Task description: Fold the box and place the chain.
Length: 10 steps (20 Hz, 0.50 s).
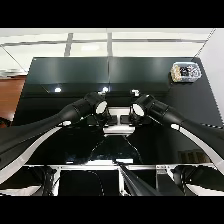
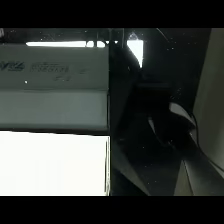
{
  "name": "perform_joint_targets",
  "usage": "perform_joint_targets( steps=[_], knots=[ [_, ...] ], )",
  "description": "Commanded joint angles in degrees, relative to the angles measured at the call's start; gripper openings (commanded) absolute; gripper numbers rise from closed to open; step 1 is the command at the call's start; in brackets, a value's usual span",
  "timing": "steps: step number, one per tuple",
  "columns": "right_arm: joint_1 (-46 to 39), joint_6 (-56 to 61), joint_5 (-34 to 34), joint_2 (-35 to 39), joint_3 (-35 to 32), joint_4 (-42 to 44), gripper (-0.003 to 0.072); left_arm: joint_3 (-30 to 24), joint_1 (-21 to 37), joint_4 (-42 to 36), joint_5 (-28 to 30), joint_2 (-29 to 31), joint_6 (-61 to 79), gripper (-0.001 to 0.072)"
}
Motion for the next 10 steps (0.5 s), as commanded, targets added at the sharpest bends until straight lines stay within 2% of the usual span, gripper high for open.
perform_joint_targets(
  steps=[1, 2, 3, 10],
  knots=[
    [0.04, -0.15, -0.24, -0.04, 0.07, 0.68, 0.0138, 0.0, 0.04, 0.11, 0.11, 0.04, 0.09, 0.0025],
    [0.04, -0.17, -0.87, -0.04, 0.07, 1.38, 0.0297, 0.0, 0.04, 0.13, 0.09, 0.04, 0.09, 0.0025],
    [0.04, -0.68, -1.25, -0.04, 0.07, 2.32, 0.0315, 0.02, 0.04, 0.13, 0.09, 0.04, 0.09, 0.0024],
    [0.31, -0.87, -0.04, -0.2, -0.07, 1.44, 0.0308, 0.02, 0.04, 0.13, 0.09, 0.04, 0.09, 0.0024]
  ],
)
